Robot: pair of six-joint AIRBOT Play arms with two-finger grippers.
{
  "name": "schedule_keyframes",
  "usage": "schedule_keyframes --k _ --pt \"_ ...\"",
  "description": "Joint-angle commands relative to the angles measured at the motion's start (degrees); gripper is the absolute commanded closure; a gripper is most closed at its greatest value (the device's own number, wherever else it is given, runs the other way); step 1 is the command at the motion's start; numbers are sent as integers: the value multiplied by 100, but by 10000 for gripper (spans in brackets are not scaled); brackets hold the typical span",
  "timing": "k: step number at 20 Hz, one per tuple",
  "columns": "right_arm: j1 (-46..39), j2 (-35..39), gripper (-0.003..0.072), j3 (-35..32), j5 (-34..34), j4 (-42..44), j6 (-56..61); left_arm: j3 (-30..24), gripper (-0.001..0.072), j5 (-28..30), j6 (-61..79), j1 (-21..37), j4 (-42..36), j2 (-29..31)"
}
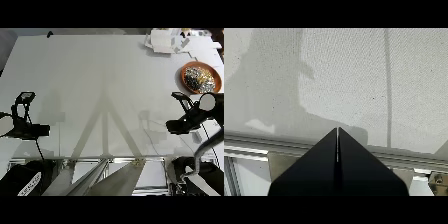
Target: Fold the box and place the chain.
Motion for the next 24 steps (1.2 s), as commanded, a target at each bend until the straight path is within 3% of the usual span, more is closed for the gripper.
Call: schedule_keyframes --k 1,6,8,10,13,15,19,20,21,22,24 --pt "7 4 663 0 2 2 2 -4 702 2 2 4 2 4" --pt "7 4 663 0 -28 4 2 -4 702 2 2 4 2 4" --pt "7 2 662 -2 -533 -116 13 -4 702 4 2 4 4 4" --pt "7 2 662 0 -402 -127 146 -4 702 2 2 4 2 4" --pt "-74 0 663 59 -590 -424 -304 -4 702 2 2 4 2 4" --pt "-715 -50 663 376 -841 -922 -304 -4 702 2 2 4 2 4" --pt "-3366 -708 662 1561 -1154 -1663 -925 -4 702 2 2 4 2 4" --pt "-3978 -929 622 1882 -1292 -1620 -1034 -4 702 2 2 4 4 4" --pt "-4564 -1189 421 2288 -1366 -1602 -1152 -4 702 2 2 4 2 4" --pt "-5021 -1462 289 2739 -1270 -1591 -1167 -4 702 2 2 4 2 4" --pt "-5685 -1989 245 3497 -1172 -1484 -1399 -4 702 4 2 4 2 4"
